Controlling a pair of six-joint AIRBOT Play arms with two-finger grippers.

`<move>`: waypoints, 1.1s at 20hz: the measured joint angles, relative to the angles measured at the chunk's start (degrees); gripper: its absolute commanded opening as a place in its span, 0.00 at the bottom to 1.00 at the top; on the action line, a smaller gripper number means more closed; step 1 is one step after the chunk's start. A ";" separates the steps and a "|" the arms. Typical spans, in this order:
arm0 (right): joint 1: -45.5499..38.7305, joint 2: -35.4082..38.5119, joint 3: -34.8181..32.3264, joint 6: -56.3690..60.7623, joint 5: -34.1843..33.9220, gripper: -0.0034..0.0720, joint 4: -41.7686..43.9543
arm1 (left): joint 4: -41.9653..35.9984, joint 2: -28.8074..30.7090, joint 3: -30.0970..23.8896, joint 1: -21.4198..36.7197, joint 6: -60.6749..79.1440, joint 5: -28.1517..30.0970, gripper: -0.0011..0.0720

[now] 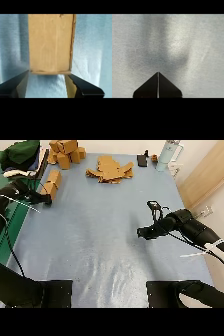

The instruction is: Fold the box.

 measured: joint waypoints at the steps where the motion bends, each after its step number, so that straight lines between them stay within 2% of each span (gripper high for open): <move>1: 0.00 0.02 0.00 -0.02 0.07 0.06 0.00 | 0.70 0.59 0.92 0.57 -0.17 -3.48 1.00; 4: 0.00 0.00 0.00 -0.11 0.87 0.06 0.00 | 1.31 2.47 4.48 1.79 -1.97 -13.31 1.00; 5: 0.00 0.00 -0.02 -0.11 1.14 0.06 0.00 | 1.36 3.08 5.95 1.79 -2.64 -17.18 0.96; 6: 0.00 0.00 0.00 -0.13 1.53 0.06 0.00 | 1.05 3.65 7.41 1.79 -3.13 -20.44 0.39; 7: 0.00 0.00 0.00 -0.13 1.86 0.06 0.02 | 0.59 4.07 8.90 1.68 -3.80 -24.28 0.03; 11: 0.00 0.00 0.00 -0.13 2.78 0.06 0.50 | -4.31 5.46 12.96 -1.20 -5.88 -35.06 0.02; 14: 0.00 0.00 0.00 -0.15 3.04 0.05 1.70 | -6.51 7.80 13.77 -6.95 -6.60 -37.31 0.02; 16: -0.02 -0.09 0.33 0.02 3.45 0.05 2.93 | -6.29 10.47 12.72 -12.02 -6.67 -36.74 0.02; 19: -0.13 -1.53 2.84 0.90 3.89 0.05 4.74 | -5.42 16.11 6.67 -20.22 -6.86 -33.38 0.02; 22: -0.13 -4.87 8.11 1.20 3.50 0.05 5.60 | -4.98 22.69 -3.63 -27.52 -7.96 -28.44 0.02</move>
